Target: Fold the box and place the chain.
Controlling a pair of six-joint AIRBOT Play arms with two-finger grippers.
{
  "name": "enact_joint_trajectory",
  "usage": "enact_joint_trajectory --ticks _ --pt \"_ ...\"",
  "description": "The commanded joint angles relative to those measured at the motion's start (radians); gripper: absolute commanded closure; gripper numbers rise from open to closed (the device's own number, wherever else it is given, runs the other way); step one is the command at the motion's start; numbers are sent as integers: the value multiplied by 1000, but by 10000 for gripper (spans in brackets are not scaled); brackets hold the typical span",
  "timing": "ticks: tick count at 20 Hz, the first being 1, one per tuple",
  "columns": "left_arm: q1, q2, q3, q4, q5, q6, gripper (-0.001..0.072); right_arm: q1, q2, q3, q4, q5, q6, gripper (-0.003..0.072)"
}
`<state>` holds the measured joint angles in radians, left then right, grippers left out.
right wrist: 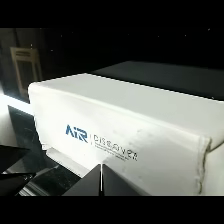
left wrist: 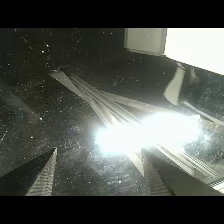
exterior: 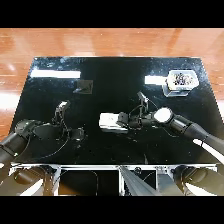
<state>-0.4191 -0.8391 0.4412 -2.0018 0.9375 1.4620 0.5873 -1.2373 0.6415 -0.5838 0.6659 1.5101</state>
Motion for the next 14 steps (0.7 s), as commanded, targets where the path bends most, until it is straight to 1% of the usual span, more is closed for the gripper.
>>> enact_joint_trajectory --ticks 1,3,5,9,14 --pt "2 -2 14 0 6 29 85 0 0 0 0 23 -1 651" --pt "2 -13 59 0 9 71 84 0 3 0 3 32 -2 651" --pt "2 -45 119 2 8 111 84 0 12 0 14 34 -24 651" --pt "2 -163 260 3 29 214 84 -17 71 5 19 35 -42 651" --pt "2 -301 401 3 74 431 84 -106 171 5 19 83 -64 651"
